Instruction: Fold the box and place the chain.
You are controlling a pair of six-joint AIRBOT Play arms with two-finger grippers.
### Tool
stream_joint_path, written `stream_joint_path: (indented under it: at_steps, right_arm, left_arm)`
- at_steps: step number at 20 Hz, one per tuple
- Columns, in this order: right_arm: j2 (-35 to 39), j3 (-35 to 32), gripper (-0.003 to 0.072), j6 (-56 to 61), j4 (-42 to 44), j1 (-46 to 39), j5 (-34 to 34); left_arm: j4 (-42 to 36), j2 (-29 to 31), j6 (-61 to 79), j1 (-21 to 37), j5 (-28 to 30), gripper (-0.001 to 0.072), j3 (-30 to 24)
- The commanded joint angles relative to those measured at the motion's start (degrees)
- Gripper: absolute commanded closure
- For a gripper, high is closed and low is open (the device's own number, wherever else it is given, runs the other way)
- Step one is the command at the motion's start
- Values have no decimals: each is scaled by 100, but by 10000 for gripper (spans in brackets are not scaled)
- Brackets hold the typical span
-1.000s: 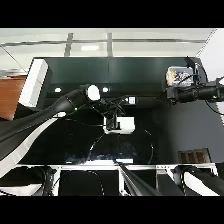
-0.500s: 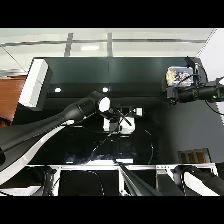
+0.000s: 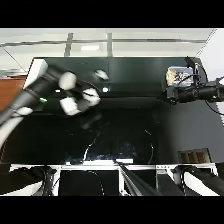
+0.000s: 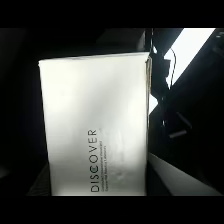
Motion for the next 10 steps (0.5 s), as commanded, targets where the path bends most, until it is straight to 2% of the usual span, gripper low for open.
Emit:
stream_joint_path:
  at_steps: [1,5,8,10]
  right_arm:
    - [4,4,664,0,2,-2,7]
    - [4,0,663,-7,2,9,-17]
    - [4,0,663,-136,-11,9,-2]
    - [4,0,663,-153,-13,9,-4]
  left_arm:
    - [-15,595,-802,1676,-1241,417,-162]
    - [-509,761,-1285,3591,-1399,416,-776]
    - [-581,815,-1255,4588,-1821,416,-1091]
    - [-420,1021,-1237,5160,-1545,416,-1290]
